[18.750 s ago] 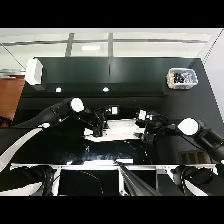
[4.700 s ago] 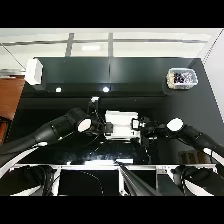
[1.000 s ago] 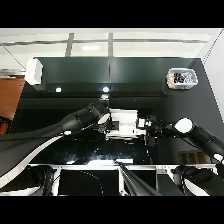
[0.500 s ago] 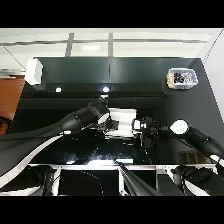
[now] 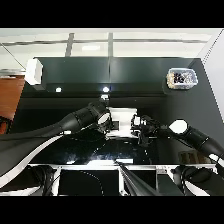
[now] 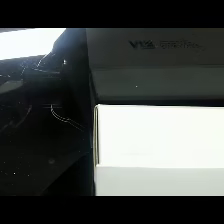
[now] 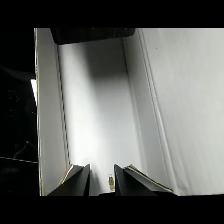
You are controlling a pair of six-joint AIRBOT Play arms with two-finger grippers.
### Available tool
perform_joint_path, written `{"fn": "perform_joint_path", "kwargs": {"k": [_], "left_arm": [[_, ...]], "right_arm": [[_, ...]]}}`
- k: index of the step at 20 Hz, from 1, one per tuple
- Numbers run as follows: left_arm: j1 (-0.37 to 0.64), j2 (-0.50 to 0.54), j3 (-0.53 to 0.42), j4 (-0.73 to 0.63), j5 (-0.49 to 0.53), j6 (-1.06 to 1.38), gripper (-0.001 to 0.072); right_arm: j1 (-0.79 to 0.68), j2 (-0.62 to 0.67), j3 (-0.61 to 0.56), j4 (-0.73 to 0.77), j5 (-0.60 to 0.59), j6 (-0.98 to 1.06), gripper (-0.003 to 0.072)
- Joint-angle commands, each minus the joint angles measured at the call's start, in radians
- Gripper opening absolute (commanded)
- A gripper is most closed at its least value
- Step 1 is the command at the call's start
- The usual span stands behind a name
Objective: Fold the box and place the chain.
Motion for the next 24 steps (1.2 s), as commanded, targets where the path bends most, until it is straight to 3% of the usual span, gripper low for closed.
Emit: {"fn": "perform_joint_path", "kwargs": {"k": [1,3,4,5,6,7,8,9,11,12,15,16,18,21,24], "left_arm": [[0.0,0.0,0.001,0.0,-0.002,0.002,0.0031],[0.0,0.0,0.001,0.0,-0.002,0.002,0.003],[0.0,0.0,0.001,0.0,-0.002,0.002,0.003],[0.0,0.0,0.001,0.0,-0.002,0.001,0.003],[0.0,0.0,0.001,0.0,-0.002,0.002,0.0031],[0.0,0.0,0.001,0.0,-0.002,0.001,0.003],[0.0,0.0,0.001,0.0,-0.002,0.002,0.0031],[0.0,0.0,0.001,0.0,-0.002,0.001,0.0031],[0.0,0.0,0.001,0.0,-0.002,0.002,0.0031],[0.0,0.0,0.001,0.0,-0.002,0.002,0.0031],[0.0,0.0,0.001,0.0,-0.003,0.001,0.0031],[0.0,0.0,0.001,0.0,-0.003,0.001,0.0031],[0.0,0.0,0.001,0.0,-0.003,0.001,0.0031],[0.0,0.0,0.001,-0.001,-0.011,0.001,0.0031],[0.0,0.0,0.001,0.0,-0.026,0.001,0.0031]], "right_arm": [[0.001,-0.001,0.0,0.004,-0.002,0.0,0.0191],[0.001,-0.001,0.0,0.005,-0.007,0.0,0.0413],[0.001,-0.001,0.0,0.004,-0.008,0.0,0.0351],[0.001,-0.001,0.0,0.004,-0.008,0.0,0.0232],[0.001,-0.001,0.0,0.008,-0.01,0.0,0.035],[0.001,-0.001,0.0,0.011,-0.016,0.0,0.04],[0.0,-0.001,0.0,0.011,-0.018,0.0,0.0175],[0.0,-0.001,0.001,0.011,-0.018,0.001,0.0049],[-0.023,0.011,0.004,0.001,-0.018,0.134,0.0048],[-0.052,0.026,0.014,-0.05,-0.004,0.312,0.0047],[-0.213,0.084,0.08,-0.293,0.216,0.869,0.0043],[-0.29,0.097,0.108,-0.366,0.307,0.983,0.0043],[-0.467,0.1,0.123,-0.438,0.376,1.19,0.0041],[-0.716,0.079,0.097,-0.442,0.363,1.402,0.0042],[-0.806,-0.011,0.071,-0.384,0.447,1.412,0.0042]]}}
